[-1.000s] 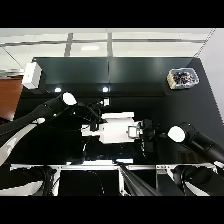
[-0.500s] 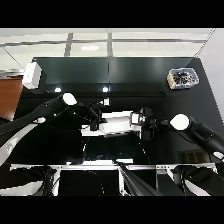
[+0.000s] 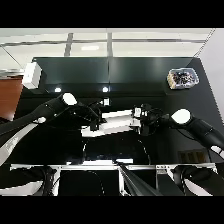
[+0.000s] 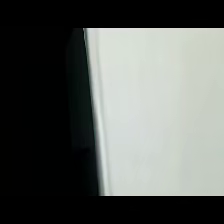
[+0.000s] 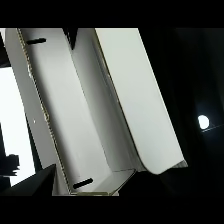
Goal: Fold the box and place the chain.
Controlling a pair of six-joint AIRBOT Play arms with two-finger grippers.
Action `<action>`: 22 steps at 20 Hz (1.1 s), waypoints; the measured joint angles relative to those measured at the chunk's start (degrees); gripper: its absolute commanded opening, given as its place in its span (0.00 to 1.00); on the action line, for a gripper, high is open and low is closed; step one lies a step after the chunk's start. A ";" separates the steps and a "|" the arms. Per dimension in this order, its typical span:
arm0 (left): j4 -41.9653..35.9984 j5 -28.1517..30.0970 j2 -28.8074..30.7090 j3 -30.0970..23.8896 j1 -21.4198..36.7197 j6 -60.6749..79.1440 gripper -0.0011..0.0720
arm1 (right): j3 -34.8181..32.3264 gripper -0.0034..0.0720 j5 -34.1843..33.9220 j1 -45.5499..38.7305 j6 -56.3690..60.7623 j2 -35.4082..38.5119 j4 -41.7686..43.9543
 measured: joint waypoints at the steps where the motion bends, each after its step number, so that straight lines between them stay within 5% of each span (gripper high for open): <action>1: 0.04 -0.57 0.00 0.22 0.00 0.02 0.05 | 0.00 0.97 0.66 -0.13 -0.44 -0.13 0.85; 22: 1.68 -0.24 -0.04 1.09 -0.02 4.15 0.05 | -2.43 0.97 6.08 -1.40 -11.93 -5.81 8.26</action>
